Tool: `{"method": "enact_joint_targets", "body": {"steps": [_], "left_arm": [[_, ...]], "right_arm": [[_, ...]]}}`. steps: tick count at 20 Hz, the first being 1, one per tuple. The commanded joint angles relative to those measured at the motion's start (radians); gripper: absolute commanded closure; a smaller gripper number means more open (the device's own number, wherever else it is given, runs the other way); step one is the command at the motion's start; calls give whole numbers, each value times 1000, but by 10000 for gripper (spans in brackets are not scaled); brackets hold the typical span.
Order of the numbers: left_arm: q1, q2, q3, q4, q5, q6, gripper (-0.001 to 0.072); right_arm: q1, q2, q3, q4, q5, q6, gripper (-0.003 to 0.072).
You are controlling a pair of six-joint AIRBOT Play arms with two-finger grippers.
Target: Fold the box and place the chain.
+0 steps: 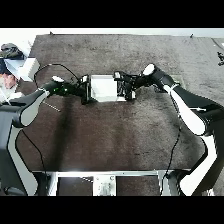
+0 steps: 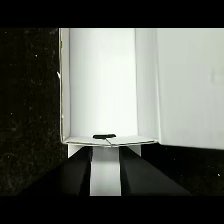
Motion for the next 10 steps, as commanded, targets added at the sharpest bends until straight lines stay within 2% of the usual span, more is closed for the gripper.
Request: {"method": "enact_joint_targets", "body": {"steps": [1,6,8,10], "left_arm": [[0,0,0,1,-2,0,305],[0,0,0,1,-2,0,304],[-1,0,0,1,-2,0,305],[-1,0,0,1,-2,0,305]], "right_arm": [[6,-15,0,38,-22,-7,459],[8,-39,0,81,-15,-10,457],[8,-41,0,111,-14,-39,390],[9,-46,0,137,-14,-57,390]]}}
